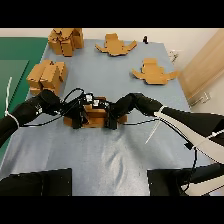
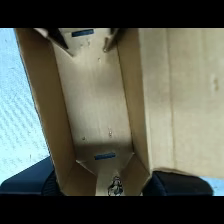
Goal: Fold the box.
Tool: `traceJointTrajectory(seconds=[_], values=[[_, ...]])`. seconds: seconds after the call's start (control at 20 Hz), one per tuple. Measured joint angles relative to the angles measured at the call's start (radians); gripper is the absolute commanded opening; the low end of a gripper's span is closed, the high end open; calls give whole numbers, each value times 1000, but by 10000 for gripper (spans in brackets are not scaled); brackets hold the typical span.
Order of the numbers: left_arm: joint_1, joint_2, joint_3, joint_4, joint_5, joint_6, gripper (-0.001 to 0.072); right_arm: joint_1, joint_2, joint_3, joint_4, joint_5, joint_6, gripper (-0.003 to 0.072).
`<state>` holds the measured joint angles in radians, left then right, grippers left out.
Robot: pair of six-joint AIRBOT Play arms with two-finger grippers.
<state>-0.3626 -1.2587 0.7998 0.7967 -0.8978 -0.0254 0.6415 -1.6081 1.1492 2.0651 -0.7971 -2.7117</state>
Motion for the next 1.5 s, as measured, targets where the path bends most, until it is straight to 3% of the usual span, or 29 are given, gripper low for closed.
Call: traceJointTrajectory(seconds=[0.2, 0.25, 0.3, 0.45, 0.6, 0.8, 0.95, 1.2, 1.5], values=[[0, -7, 0, -13, 8, 2, 342, 0, 0, 0, 0, 0, 0, 587], [0, -8, 0, -19, 9, 3, 221, 0, 0, 0, 0, 0, 0, 587], [1, -10, 0, -30, 10, 4, 6, 0, 0, 0, 0, -1, 0, 587], [8, 8, 6, -37, -7, 7, 9, 0, 0, 0, 0, -1, -1, 587], [78, 97, 11, -37, -48, -55, 9, 0, 0, 0, 2, -3, -1, 587], [315, 244, -7, -19, -113, -304, 11, 0, 0, 0, 0, -5, -1, 587], [480, 269, -52, 59, -128, -562, 15, 0, 0, 0, 0, -6, -1, 587], [528, 109, -97, 51, -162, -809, 16, 1, 0, 0, 0, -6, -1, 587], [428, -80, -105, -118, -173, -803, 17, 1, 0, 0, 3, -6, -1, 587]])
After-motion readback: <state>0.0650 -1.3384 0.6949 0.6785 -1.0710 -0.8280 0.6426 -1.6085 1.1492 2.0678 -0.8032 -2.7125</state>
